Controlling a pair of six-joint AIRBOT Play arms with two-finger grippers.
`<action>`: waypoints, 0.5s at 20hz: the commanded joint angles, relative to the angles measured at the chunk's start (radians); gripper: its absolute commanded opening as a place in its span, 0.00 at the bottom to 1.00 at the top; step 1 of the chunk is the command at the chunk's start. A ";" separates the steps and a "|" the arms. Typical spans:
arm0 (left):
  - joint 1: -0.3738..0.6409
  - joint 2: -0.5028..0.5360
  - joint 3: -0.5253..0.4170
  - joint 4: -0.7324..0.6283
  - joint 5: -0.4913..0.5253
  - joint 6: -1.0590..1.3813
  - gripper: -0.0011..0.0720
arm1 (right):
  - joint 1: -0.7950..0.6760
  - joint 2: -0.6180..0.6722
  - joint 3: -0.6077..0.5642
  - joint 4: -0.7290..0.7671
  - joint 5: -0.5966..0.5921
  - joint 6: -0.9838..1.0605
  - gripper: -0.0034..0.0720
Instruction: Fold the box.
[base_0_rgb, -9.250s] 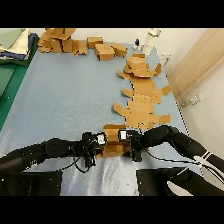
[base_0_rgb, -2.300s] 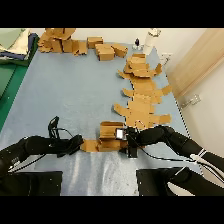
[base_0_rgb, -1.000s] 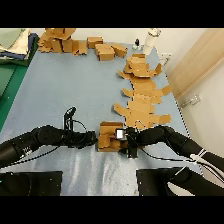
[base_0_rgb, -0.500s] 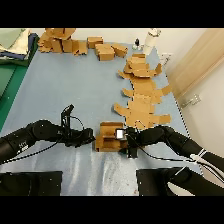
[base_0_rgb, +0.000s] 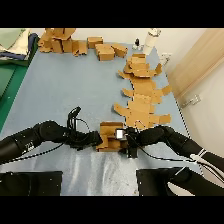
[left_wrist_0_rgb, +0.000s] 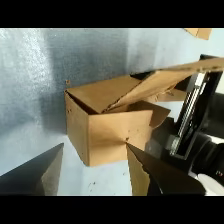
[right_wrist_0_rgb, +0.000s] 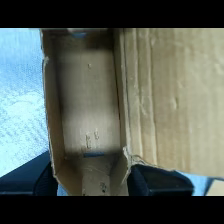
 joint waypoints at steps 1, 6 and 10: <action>-0.009 -0.018 0.001 -0.035 0.077 0.000 0.84 | 0.001 -0.001 0.000 0.000 0.000 0.000 0.72; -0.016 -0.020 0.014 0.000 0.045 -0.004 0.84 | 0.001 -0.001 0.000 0.000 0.000 0.000 0.72; -0.087 -0.027 0.070 0.186 0.029 -0.177 0.84 | 0.000 -0.001 0.000 0.000 0.001 0.000 0.72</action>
